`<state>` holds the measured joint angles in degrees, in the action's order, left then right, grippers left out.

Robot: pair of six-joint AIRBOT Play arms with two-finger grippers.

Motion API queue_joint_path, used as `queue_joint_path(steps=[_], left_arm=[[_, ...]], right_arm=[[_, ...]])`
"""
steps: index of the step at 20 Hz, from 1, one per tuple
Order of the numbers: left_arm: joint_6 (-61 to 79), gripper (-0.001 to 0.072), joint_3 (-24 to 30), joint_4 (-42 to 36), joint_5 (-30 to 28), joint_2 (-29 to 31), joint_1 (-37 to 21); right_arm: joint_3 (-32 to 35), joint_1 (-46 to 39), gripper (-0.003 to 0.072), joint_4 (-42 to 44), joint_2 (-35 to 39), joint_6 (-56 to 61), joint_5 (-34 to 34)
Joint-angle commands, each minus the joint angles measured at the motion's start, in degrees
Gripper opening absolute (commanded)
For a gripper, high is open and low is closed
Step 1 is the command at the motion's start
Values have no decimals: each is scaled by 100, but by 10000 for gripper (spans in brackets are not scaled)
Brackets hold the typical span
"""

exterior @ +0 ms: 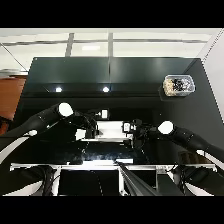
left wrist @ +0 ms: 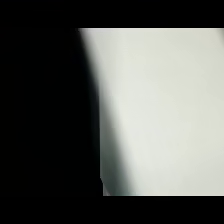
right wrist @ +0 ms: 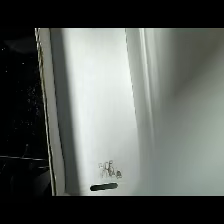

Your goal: Fold the box and place the chain.

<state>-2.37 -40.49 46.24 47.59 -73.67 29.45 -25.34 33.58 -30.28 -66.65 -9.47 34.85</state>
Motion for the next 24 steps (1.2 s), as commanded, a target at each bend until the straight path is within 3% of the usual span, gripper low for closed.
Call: queue_joint_path(steps=[1, 6, 11, 12, 13, 14, 16, 18, 24], left_arm=[[-291, 682, -2, 26, 42, 260, -232], [-872, 703, -2, 181, 345, 927, -822], [-2503, 693, -2, 557, 1661, 1622, -1167], [-2892, 600, -2, 603, 1980, 1681, -1176], [-3268, 292, -2, 616, 2385, 1709, -1174], [-3377, 31, 4, 590, 2863, 1700, -1165], [-3528, 30, 118, 238, 3353, 1703, -1051], [-3521, 30, 389, -376, 2874, 1700, -748], [-2815, 33, 713, -2076, -610, 1637, -365]], right_arm=[[2, 0, 482, 0, -4, 2, 2], [2, 0, 482, 0, -4, 2, 2], [2, 0, 482, 0, -4, 2, 0], [2, 0, 482, 0, -4, 2, 0], [2, 0, 482, 0, -4, 2, 2], [2, 0, 482, 0, -4, 2, 2], [2, 0, 482, -2, -4, 2, 2], [2, 0, 482, 0, -4, 2, 2], [2, 0, 481, 0, -4, 2, 0]])
